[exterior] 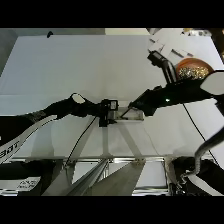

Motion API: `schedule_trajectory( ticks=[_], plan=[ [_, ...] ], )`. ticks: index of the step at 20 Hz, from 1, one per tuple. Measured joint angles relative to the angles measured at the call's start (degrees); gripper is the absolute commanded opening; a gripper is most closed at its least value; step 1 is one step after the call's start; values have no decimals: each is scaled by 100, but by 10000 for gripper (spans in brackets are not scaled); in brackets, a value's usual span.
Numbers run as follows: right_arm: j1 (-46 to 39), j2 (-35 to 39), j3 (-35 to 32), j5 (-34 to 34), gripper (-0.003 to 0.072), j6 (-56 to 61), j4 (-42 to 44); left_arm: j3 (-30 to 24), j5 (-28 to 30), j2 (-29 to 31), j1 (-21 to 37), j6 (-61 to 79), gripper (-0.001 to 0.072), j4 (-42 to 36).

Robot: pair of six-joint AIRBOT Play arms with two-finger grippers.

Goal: Fold the box and place the chain.

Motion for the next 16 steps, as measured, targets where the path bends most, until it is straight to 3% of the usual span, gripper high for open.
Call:
schedule_trajectory(
  ticks=[8,16],
  plan=[
    [83,-299,-586,-101,15,98,-337,0,2,0,0,0,274,0],
    [85,-487,-911,-667,15,138,-420,0,2,0,0,0,274,0]
  ],
)
